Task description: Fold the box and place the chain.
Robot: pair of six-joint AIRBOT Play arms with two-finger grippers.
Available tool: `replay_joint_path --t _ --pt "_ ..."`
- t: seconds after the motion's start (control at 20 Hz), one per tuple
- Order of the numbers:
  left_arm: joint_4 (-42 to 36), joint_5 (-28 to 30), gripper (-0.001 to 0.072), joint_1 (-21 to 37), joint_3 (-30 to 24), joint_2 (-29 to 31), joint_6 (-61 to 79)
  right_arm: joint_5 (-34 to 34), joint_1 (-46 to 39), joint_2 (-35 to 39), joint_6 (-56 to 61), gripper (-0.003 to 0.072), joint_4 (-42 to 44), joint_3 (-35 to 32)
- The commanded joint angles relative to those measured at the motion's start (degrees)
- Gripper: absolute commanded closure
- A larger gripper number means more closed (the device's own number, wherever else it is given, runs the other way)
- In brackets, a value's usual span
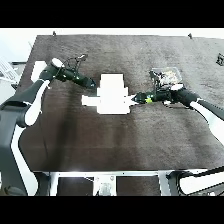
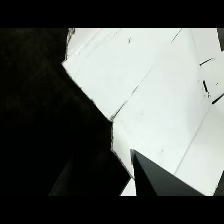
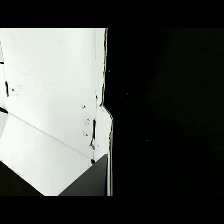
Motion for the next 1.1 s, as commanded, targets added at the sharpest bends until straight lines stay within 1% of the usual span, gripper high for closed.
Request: replay_joint_path --t 0.0,0.15,0.35,0.45,0.5,0.8,0.85,0.95,1.05 --pt "-0.02 -0.59 0.0273 -1.57 1.57 -1.77 0.02 0.07 0.04 -0.02 -0.13 0.0681 -0.02 -0.02" --pt "-0.94 -1.18 0.0273 -2.40 2.80 -3.37 -0.76 0.07 0.04 -0.02 -0.50 0.0681 -0.04 -0.02" --pt "-4.66 -1.38 0.0274 -2.75 4.20 -5.18 -0.72 0.09 0.04 -0.02 -0.52 0.0681 -0.09 -0.02" --pt "-7.10 -3.43 0.0275 -2.75 4.20 -5.60 0.26 0.09 0.04 -0.02 -0.52 0.0681 -0.11 -0.02" --pt "-7.78 -3.56 0.0275 -2.75 4.20 -5.84 0.28 0.09 0.04 -0.02 -0.55 0.0681 -0.20 -0.02" --pt "-8.31 -4.72 0.0295 -2.75 4.20 -7.19 1.22 0.09 0.04 -0.02 -1.62 0.0681 -0.22 -0.02" --pt "-8.81 -4.72 0.0366 -2.75 4.20 -7.41 1.29 0.09 0.04 -0.02 -1.62 0.0681 -0.20 -0.02" --pt "-10.25 -4.37 0.0403 -2.75 4.20 -7.61 1.70 0.20 0.04 -0.02 -1.62 0.0681 -0.22 -0.02" --pt "-11.58 -3.41 0.0401 -2.73 4.20 -7.65 1.75 0.24 0.04 -0.02 -1.62 0.0681 -0.22 -0.04"
